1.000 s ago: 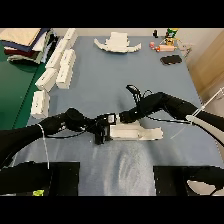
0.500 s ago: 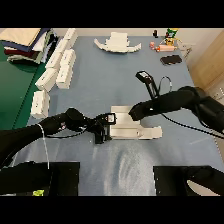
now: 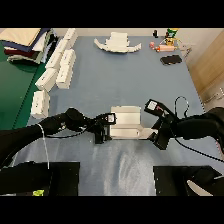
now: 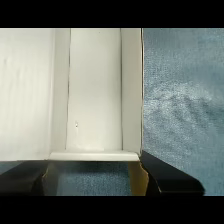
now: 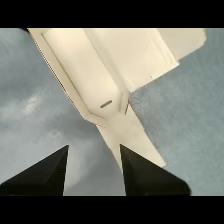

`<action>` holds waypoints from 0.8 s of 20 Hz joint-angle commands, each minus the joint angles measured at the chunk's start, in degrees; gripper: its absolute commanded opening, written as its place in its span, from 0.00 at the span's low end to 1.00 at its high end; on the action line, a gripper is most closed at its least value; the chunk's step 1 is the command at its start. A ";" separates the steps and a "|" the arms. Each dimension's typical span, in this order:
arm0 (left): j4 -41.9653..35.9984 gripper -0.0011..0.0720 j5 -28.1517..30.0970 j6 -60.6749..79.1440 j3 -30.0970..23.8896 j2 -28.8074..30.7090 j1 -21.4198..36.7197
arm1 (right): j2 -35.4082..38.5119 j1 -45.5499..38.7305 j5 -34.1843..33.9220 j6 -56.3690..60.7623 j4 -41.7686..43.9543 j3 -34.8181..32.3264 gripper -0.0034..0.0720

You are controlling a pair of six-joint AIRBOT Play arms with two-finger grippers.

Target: Fold the box.

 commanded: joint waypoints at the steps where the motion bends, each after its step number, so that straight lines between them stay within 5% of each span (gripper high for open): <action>1: 0.02 0.65 0.02 0.04 0.02 0.02 0.00 | -2.16 -0.02 8.66 -10.82 -5.70 -4.00 0.69; 5: 0.02 0.65 0.00 0.04 0.02 0.02 0.00 | -10.21 0.20 13.03 -15.32 -5.51 -3.98 0.83; 13: 0.02 0.65 0.00 0.02 0.02 0.02 0.00 | -15.52 0.22 18.14 -20.74 -1.60 -3.98 0.82; 16: 0.02 0.65 0.00 0.04 0.02 0.02 0.00 | -15.54 0.22 18.38 -26.56 5.68 -3.98 0.55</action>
